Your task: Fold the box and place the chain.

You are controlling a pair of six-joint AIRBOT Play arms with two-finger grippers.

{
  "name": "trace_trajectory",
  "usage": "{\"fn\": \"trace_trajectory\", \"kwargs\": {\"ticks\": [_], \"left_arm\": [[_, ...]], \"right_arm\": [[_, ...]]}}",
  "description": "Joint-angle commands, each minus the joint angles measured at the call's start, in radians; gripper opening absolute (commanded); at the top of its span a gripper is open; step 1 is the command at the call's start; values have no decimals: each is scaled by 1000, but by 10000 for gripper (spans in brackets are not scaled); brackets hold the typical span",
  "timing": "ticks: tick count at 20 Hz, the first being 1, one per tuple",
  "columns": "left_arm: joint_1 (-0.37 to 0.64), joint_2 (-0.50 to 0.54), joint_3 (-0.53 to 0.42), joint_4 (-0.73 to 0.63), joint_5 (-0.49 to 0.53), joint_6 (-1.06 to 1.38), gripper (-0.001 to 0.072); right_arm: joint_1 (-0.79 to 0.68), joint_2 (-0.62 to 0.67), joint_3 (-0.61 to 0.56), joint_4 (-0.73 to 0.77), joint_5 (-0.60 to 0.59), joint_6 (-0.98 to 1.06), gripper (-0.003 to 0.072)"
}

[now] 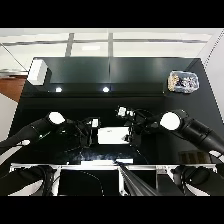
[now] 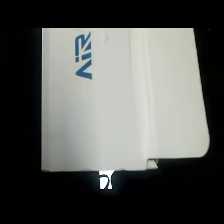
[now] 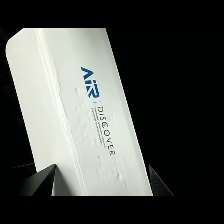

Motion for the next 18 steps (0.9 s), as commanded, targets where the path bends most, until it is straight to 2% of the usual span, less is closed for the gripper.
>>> {"fn": "trace_trajectory", "kwargs": {"ticks": [1, 3, 4, 5, 6, 7, 8, 9, 10, 18], "left_arm": [[0, -1, 0, 0, 0, 1, 387], [0, -1, 0, 0, 0, 1, 387], [0, -1, 0, 0, 0, 1, 387], [0, -1, 0, 0, 0, 1, 387], [0, -1, 0, 0, 0, 1, 387], [0, -1, 0, 0, 0, 1, 387], [0, -1, 0, 0, 0, 1, 387], [0, -1, 0, 0, 0, 1, 387], [0, -1, 0, 0, 0, 1, 387], [0, -1, 0, 0, 0, 1, 387]], "right_arm": [[4, 1, 0, -21, -7, 1, 696], [4, 1, 0, -22, -11, 1, 694], [4, 1, 0, -21, -12, 1, 580], [4, 1, 0, -21, -14, 1, 531], [4, 1, 0, -20, -18, 1, 531], [4, 1, 0, -19, -20, 1, 485], [4, 1, 0, -17, -20, 1, 398], [4, 1, 0, -17, -20, 1, 389], [4, 1, 1, -14, -19, 2, 303], [4, 1, 0, -11, 28, 5, 306]]}}
